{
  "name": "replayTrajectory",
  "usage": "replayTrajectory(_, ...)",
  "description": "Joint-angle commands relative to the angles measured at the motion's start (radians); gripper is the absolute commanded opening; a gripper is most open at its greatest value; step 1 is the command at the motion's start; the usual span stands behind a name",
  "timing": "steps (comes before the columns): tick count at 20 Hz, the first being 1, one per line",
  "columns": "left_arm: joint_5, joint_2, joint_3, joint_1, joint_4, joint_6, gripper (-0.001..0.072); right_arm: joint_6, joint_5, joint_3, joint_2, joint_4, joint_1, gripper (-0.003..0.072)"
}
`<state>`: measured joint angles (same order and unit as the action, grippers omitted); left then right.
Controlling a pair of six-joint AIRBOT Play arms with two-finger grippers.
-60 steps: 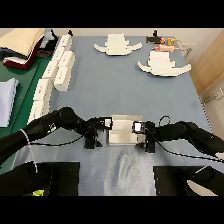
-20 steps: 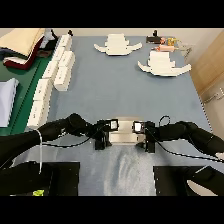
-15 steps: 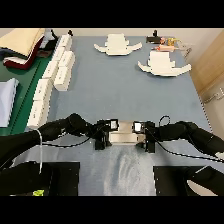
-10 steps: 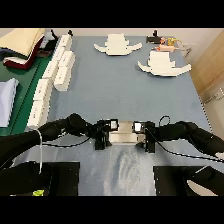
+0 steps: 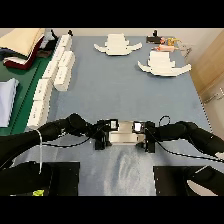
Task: Fold the box.
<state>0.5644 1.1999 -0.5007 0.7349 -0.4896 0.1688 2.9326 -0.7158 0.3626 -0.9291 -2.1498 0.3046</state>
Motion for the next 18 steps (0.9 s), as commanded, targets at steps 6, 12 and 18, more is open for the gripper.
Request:
replayTrajectory(6,0.000,-0.001,0.000,0.001,0.000,-0.001,0.0467,0.000,0.000,0.000,0.001,0.000,0.000,0.0543)
replayTrajectory(12,0.000,-0.001,0.000,0.001,0.000,-0.001,0.0467,0.000,0.000,0.000,0.001,0.000,0.000,0.0543)
replayTrajectory(18,0.000,-0.001,0.000,0.001,0.000,-0.001,0.0467,0.000,0.000,0.008,0.002,-0.003,0.000,0.0720)
